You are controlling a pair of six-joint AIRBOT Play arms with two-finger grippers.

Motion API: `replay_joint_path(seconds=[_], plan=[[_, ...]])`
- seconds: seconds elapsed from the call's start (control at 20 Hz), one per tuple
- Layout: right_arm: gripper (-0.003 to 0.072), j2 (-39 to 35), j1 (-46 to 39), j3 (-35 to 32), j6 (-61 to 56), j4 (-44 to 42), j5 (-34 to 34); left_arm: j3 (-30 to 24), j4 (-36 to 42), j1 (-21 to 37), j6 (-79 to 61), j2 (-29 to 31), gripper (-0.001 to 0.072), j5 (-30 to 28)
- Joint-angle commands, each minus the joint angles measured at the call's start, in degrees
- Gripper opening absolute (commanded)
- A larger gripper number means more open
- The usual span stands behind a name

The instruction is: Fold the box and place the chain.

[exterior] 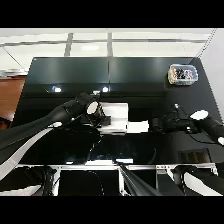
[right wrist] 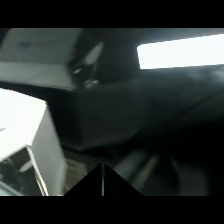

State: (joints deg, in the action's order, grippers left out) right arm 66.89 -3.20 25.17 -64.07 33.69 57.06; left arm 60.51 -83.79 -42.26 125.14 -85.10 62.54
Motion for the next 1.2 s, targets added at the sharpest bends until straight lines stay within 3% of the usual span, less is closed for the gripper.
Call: replay_joint_path(seconds=[0.0, 0.05, 0.1, 0.15, 0.2, 0.35, 0.4, 0.45, 0.65, 0.75, 0.95, 1.15], plan=[[0.0015, 3.4, 7.7, 0.0, 6.0, -11.0, -3.5, 0.0, 0.3, 0.0, 0.0, 0.0, 0.0023, 0.5], [0.0016, 3.4, 8.6, 1.3, 7.3, -11.4, -2.2, 0.0, 0.3, 0.0, 0.0, 0.0, 0.0023, 0.6], [0.0074, 3.4, 8.7, 2.9, 7.6, -10.8, -0.3, 0.0, 0.3, 0.0, 0.0, 0.0, 0.0023, 0.8], [0.0405, 3.4, 8.7, 4.7, 7.6, -10.2, 2.1, 0.0, 0.3, 0.0, 0.0, 0.0, 0.0023, 0.9], [0.0609, 3.4, 8.7, 6.7, 7.6, -8.7, 4.8, 0.0, 0.3, 0.0, 0.0, 0.0, 0.0023, 0.9], [0.0606, 3.4, 10.0, 10.2, 6.7, -8.6, 7.2, 0.0, 0.3, 0.0, 0.0, 0.0, 0.0023, 0.8], [0.0579, 3.4, 11.2, 11.0, 5.7, -8.5, 6.6, 0.0, 0.3, 0.0, 0.0, 0.0, 0.0023, 0.8], [0.0469, 3.4, 12.6, 11.6, 4.7, -8.5, 5.6, 0.0, 0.3, 0.0, 0.0, 0.0, 0.0023, 0.8], [0.046, 3.4, 17.9, 12.8, -0.6, -6.0, 0.6, 0.0, 0.3, 0.0, 0.0, 0.0, 0.0023, 0.8], [0.0352, 3.4, 20.4, 14.4, -3.6, -3.4, -0.9, 0.0, 0.3, 0.0, 0.0, 0.0, 0.0024, 0.8], [0.0352, 3.4, 25.4, 17.8, -15.0, 6.6, -4.3, 0.0, 0.3, 0.0, 0.0, 0.0, 0.0023, 0.8], [0.0353, 3.7, 29.5, 20.6, -22.8, 11.1, -7.2, 0.0, 0.3, 0.0, 0.0, 0.0, 0.0023, 0.8]])
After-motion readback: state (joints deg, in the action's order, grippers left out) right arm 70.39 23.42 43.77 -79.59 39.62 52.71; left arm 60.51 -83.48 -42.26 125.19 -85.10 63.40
